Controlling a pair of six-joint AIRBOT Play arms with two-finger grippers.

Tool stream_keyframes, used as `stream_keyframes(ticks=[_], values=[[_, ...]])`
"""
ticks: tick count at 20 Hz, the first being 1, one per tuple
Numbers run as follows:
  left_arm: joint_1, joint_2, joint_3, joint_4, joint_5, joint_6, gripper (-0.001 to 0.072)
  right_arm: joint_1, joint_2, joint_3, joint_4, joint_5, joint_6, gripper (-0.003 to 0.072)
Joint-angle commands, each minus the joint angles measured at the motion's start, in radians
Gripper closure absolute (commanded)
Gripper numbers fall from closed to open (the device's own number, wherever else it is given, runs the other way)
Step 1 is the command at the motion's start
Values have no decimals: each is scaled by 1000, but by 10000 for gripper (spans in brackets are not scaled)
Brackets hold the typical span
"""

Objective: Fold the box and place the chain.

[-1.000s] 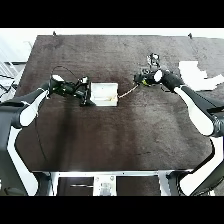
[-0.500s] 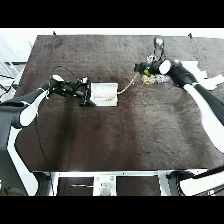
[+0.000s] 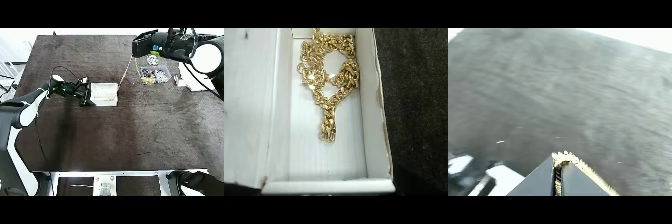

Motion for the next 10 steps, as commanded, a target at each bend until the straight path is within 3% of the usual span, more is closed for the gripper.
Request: stream_keyframes(ticks=[1, 10], values=[[0, 0, 0, 0, -1, 0, 234, 106, 31, -12, -25, 35, 55, 679], [0, 0, 0, 0, -2, 0, 234, 218, -100, -140, -111, 31, 253, 680]])
